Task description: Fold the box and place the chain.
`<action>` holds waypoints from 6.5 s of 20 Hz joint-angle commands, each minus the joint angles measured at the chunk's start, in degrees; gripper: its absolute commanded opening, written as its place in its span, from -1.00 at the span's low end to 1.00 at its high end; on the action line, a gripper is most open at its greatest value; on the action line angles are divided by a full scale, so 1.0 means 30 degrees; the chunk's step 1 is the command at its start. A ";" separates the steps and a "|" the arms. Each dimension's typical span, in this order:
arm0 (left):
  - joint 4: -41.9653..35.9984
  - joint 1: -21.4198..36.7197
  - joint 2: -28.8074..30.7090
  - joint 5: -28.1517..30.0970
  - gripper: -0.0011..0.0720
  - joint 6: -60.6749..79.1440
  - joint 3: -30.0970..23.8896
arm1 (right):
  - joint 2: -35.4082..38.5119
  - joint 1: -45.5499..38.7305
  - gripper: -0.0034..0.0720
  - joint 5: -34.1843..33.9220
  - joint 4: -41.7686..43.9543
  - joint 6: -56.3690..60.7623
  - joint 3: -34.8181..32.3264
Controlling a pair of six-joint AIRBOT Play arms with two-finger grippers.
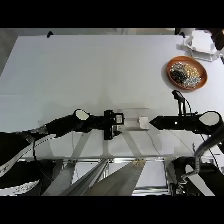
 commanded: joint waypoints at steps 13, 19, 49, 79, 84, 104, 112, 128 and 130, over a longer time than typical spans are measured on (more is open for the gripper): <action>0.0007 -0.0015 -0.0007 0.0000 -0.22 0.0000 -0.0007 | 0.0415 0.0015 0.25 0.0437 0.0721 -0.0335 -0.0015; 0.0007 -0.0015 -0.0007 0.0000 -0.22 0.0000 -0.0007 | 0.0415 0.0015 0.24 0.0379 0.0641 -0.0328 -0.0007; 0.0007 -0.0007 -0.0007 0.0000 -0.22 0.0000 -0.0007 | -0.5872 1.1642 0.15 -0.0546 -1.1344 1.3981 0.6084; 0.0007 -0.0015 -0.0007 0.0000 -0.22 0.0000 -0.0007 | -0.7759 1.2371 -0.86 -0.0182 -1.4666 1.8724 0.6098; 0.0007 -0.0015 -0.0007 0.0000 -0.22 0.0000 -0.0007 | -0.7759 1.2371 -0.35 -0.0211 -1.4775 1.8717 0.6098; 0.0007 -0.0015 -0.0007 0.0000 -0.22 0.0000 -0.0007 | -0.0291 1.1876 0.35 0.2477 -1.6728 1.3675 0.6827; 0.0007 -0.0015 -0.0007 0.0000 -0.22 0.0000 -0.0007 | 0.0350 0.3577 0.15 -0.0641 -2.3059 0.9253 1.3005; 0.0007 -0.0015 -0.0007 0.0000 -0.22 0.0000 -0.0007 | -1.5067 -0.4291 0.01 -0.4765 -1.4783 0.5523 1.6356; 0.0007 -0.0015 -0.0007 -0.0007 -0.22 0.0000 -0.0007 | -1.5278 -0.4291 -0.07 -0.5493 -1.3668 0.4758 1.6356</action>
